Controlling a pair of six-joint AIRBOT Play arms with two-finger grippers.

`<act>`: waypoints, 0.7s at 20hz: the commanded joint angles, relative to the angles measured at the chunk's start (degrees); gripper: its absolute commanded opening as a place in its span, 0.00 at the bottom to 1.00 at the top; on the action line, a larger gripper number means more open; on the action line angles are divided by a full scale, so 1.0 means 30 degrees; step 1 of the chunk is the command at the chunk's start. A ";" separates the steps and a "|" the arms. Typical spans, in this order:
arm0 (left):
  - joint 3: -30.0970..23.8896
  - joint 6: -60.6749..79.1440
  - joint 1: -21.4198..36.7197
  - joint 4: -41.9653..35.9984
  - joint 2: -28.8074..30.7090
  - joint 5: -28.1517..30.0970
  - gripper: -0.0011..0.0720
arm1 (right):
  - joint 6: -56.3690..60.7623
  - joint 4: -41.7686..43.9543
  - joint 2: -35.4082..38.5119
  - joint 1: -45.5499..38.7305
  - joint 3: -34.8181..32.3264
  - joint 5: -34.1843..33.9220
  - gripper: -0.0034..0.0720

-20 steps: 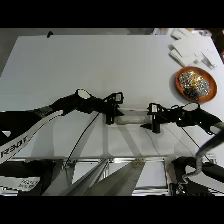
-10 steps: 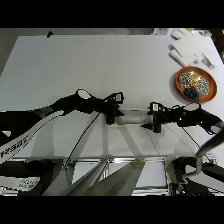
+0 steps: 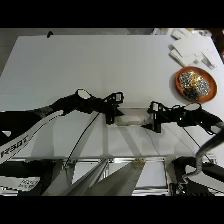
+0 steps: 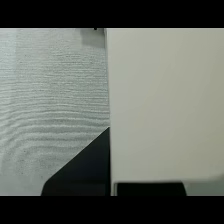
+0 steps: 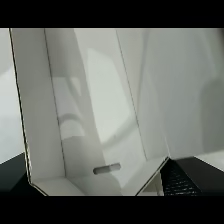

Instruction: Fold the box and place the chain.

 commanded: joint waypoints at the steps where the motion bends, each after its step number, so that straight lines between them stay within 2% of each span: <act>1: 0.0000 0.0007 -0.0007 0.0007 0.0015 -0.0015 0.03 | -0.0437 0.0408 -0.0168 0.0393 0.0015 0.0044 0.96; 4: 0.0000 0.0007 -0.0007 0.0007 0.0007 -0.0007 0.03 | -0.0415 0.0102 -0.0211 0.0408 0.0015 -0.0007 0.89; 6: 0.0000 0.0007 0.0000 0.0007 0.0015 -0.0015 0.03 | -0.0364 0.0007 -0.0226 0.0364 0.0015 -0.0022 0.73; 8: 0.0000 0.0007 -0.0007 0.0007 0.0015 -0.0022 0.03 | -0.0364 -0.0138 -0.0313 0.0313 0.0015 -0.0109 0.70; 9: 0.0000 0.0007 0.0000 0.0007 0.0015 -0.0015 0.03 | -0.0372 -0.0255 -0.0386 0.0313 0.0015 -0.0109 0.63; 11: 0.0000 0.0007 -0.0007 0.0007 0.0015 -0.0022 0.03 | -0.0372 -0.0291 -0.0423 0.0313 0.0015 -0.0146 0.57; 14: 0.0000 0.0007 0.0000 0.0007 0.0015 -0.0022 0.03 | -0.0372 -0.0532 -0.0423 0.0313 0.0015 -0.0146 0.57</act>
